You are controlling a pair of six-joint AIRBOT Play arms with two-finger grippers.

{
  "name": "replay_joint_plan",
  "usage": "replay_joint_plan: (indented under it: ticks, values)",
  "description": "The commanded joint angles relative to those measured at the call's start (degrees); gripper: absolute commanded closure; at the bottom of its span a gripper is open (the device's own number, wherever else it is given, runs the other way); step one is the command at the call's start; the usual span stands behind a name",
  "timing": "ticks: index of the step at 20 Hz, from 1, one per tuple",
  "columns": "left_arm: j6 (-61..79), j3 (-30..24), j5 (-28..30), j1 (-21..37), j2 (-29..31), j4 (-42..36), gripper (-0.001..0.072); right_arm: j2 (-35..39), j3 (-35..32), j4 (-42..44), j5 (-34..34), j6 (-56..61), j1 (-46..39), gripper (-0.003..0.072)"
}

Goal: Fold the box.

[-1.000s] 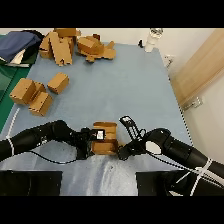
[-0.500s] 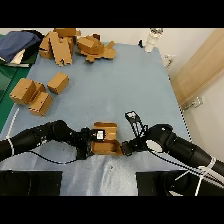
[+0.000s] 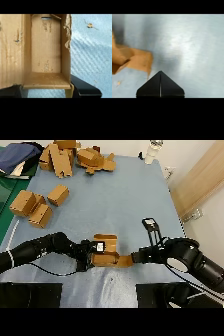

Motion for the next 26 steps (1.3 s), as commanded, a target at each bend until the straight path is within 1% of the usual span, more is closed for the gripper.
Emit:
replay_joint_plan:
  ticks: [1, 3, 4, 8, 10, 14, 22, 26]
  values:
    - [0.0, 0.0, 0.0, 0.0, 0.0, 0.0, 0.0366, 3.1, -1.3, -2.4, 4.3, 3.6, -5.5, 0.0681]
    - [0.0, 0.0, 0.0, 0.0, 0.0, 0.0, 0.0366, 1.2, -3.8, 0.8, 2.7, 1.9, -9.2, 0.0681]
    - [0.0, 0.0, 0.0, 0.0, 0.0, 0.0, 0.0366, 0.0, -5.5, 2.8, 0.2, 1.0, -10.4, 0.0681]
    - [0.0, 0.0, 0.0, 0.0, 0.0, 0.0, 0.0366, -5.6, -10.3, 13.9, -15.5, -3.8, -11.1, 0.0681]
    - [0.0, 0.0, 0.0, 0.0, 0.0, 0.0, 0.0365, -8.9, -10.6, 18.5, -18.9, -6.6, -11.1, 0.0681]
    - [0.0, 0.0, 0.0, 0.0, 0.0, 0.0, 0.0366, -11.9, -10.6, 20.9, -21.2, -8.3, -11.1, 0.0682]
    - [0.0, 0.0, 0.0, 0.0, 0.0, 0.0, 0.0366, -11.9, -10.7, 26.7, -21.4, -10.9, -11.0, 0.0682]
    - [0.0, 0.0, 0.0, 0.0, 0.0, 0.0, 0.0366, -11.9, -10.7, 27.3, -21.3, -11.1, -11.0, 0.0682]
